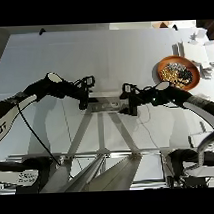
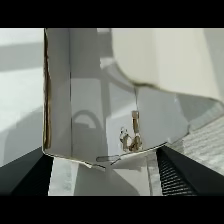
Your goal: Fold the box and place the chain.
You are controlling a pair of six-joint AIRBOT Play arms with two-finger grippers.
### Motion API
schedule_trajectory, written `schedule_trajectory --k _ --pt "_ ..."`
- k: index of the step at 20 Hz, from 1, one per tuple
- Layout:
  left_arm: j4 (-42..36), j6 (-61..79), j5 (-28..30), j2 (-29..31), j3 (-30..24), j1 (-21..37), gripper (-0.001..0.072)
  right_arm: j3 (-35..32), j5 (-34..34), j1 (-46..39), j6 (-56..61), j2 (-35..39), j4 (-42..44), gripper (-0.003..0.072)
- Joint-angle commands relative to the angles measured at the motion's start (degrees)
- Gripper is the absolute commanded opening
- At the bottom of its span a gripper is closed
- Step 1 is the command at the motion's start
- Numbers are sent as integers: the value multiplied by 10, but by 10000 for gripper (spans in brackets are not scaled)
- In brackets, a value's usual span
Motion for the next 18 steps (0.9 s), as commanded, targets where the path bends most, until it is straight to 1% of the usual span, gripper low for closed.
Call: schedule_trajectory --k 1,6,11,15,16,18 --pt "0 0 0 0 0 0 3 1 -5 1 -25 -3 1 693" --pt "0 0 0 0 0 0 3 9 3 8 -33 -16 9 691" --pt "0 0 0 0 0 0 3 22 3 28 -33 -48 7 684" --pt "0 0 0 0 0 0 3 25 3 29 -33 -53 7 660" --pt "0 0 0 0 0 0 3 25 3 29 -33 -53 7 612" --pt "0 0 0 0 0 0 3 25 3 29 -33 -53 7 459"
